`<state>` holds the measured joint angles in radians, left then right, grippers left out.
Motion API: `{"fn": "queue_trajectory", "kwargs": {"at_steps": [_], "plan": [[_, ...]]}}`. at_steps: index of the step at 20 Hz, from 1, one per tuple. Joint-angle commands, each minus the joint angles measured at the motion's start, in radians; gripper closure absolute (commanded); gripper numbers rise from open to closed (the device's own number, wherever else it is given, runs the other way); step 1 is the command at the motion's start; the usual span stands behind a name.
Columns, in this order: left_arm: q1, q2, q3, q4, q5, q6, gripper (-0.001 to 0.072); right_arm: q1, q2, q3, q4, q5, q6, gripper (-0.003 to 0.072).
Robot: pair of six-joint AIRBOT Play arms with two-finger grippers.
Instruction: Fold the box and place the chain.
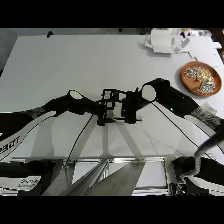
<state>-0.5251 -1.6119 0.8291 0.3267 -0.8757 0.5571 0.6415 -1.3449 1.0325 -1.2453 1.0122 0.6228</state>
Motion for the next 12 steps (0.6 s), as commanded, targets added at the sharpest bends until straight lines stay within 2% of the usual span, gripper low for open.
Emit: {"fn": "queue_trajectory", "kwargs": {"at_steps": [1,8,12], "plan": [[0.000,0.001,0.000,-0.001,0.004,-0.001,0.0459,0.001,0.002,-0.016,0.038,0.014,0.000,0.0385],[0.000,0.001,0.000,-0.001,0.004,-0.001,0.0459,0.000,0.089,-0.016,0.050,0.018,-0.003,0.0385],[0.000,0.001,0.000,-0.001,0.004,-0.001,0.0459,0.000,0.094,-0.016,0.050,0.028,-0.002,0.0389]]}}
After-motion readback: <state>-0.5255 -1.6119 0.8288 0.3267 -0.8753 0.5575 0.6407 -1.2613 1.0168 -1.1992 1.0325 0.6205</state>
